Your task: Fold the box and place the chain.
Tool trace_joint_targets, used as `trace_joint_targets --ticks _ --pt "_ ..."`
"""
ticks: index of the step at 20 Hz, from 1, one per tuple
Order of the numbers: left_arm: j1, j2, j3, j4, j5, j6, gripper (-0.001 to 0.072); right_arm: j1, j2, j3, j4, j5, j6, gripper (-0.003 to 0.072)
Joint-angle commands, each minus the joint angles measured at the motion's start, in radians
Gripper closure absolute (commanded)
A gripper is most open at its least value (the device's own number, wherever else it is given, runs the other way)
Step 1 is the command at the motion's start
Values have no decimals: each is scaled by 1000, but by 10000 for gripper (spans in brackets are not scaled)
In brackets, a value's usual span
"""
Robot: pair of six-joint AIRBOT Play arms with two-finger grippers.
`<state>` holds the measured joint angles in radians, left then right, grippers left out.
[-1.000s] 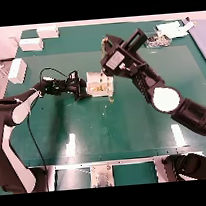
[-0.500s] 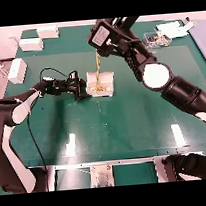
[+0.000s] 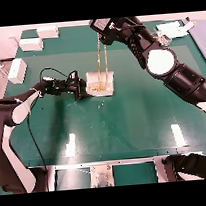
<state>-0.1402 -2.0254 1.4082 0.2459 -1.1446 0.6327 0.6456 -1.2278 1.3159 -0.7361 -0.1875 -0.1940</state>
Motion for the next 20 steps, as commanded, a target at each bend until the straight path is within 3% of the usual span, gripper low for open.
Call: trace_joint_targets --ticks 1,6,11,15,20 --pt "1 0 0 0 3 0 227 -14 -2 -13 0 29 16 682" --pt "1 0 0 0 3 0 227 -14 -3 -147 107 60 131 682" --pt "1 0 0 0 3 0 227 -21 -53 -325 108 63 270 683" --pt "1 0 0 0 3 0 227 -26 -172 -349 108 79 293 683" --pt "1 0 0 0 3 0 227 -26 -198 -363 108 188 330 682"
